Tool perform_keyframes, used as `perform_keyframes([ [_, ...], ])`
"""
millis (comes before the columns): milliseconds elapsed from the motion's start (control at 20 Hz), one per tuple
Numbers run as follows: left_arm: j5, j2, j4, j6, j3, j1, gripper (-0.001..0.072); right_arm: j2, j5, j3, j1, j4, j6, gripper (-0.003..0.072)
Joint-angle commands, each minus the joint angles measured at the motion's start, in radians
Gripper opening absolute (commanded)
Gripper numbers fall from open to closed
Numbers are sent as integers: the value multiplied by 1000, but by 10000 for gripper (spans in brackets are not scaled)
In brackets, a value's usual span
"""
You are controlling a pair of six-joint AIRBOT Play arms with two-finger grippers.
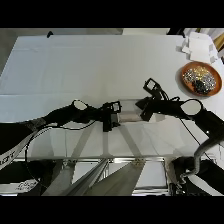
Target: Fold the box and place the chain.
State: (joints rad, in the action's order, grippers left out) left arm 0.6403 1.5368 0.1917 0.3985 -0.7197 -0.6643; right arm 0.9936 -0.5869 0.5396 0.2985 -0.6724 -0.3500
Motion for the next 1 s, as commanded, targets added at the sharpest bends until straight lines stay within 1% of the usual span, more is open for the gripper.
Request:
perform_keyframes([
  [0, 0, 0, 0, 0, -1, 0, 252, 41, 37, 6, -43, 26, -20, 9],
  [200, 0, 0, 0, 0, -1, 0, 252, 130, -28, 6, -44, 25, -20, 9],
  [300, 0, 0, 0, 0, -1, 0, 252, 167, -31, 6, -44, 25, -20, 9],
  [450, 0, 0, 0, 0, -1, 0, 252, 195, -31, 6, -44, 21, -20, 9],
  [550, 0, 0, 0, 0, -1, 0, 252, 192, -42, 13, -44, 21, -20, 9],
  [750, 0, 0, 0, 0, -1, 0, 252, 140, -197, 118, -44, 10, -21, 9],
  [850, 0, 0, 0, 0, -1, 0, 252, 96, -295, 166, -44, -22, -20, 9],
  [950, 0, 0, 0, 0, -1, 0, 252, 50, -391, 189, -44, -82, -19, 9],
])
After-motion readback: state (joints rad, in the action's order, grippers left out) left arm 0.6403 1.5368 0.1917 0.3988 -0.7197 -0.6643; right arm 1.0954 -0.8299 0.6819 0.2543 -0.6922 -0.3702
